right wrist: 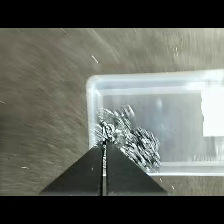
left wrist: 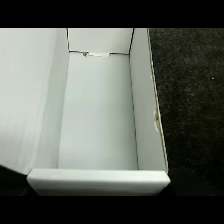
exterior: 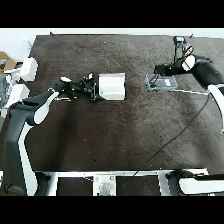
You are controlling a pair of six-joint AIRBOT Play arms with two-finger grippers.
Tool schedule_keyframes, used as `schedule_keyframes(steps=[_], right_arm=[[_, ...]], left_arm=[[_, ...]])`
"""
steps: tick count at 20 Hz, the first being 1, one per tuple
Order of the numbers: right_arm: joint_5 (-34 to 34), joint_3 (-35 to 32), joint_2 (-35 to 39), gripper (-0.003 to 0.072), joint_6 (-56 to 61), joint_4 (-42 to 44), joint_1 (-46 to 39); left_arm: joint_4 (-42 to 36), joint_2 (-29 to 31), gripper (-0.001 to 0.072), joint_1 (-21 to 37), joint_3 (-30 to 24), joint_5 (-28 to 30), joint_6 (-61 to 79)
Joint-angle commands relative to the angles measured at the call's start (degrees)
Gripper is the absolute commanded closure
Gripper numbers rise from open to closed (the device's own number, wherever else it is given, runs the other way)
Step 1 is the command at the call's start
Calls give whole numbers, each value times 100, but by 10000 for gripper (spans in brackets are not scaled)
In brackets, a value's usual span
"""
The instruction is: Fold the box and place the chain.
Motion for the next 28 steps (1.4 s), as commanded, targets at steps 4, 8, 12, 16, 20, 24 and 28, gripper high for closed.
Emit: schedule_keyframes(steps=[4,8,12,16,20,24,28], right_arm=[[-507,7,1720,684,-225,-310,704],[-1158,7,2535,684,-361,-317,1141],[-2146,13,2813,685,-664,-321,1770],[-2949,13,2800,685,-802,-315,2229],[-3526,13,2651,685,-800,-313,2564],[-3314,11,2127,685,-761,-98,2717],[-4085,13,1700,685,-758,162,2739]], left_arm=[[2,0,483,2,2,2,2],[2,0,483,2,2,2,2],[2,0,482,2,2,2,2],[2,0,483,2,2,2,2],[2,0,482,2,2,2,2],[2,0,483,2,2,2,2],[2,0,483,2,2,2,2]])
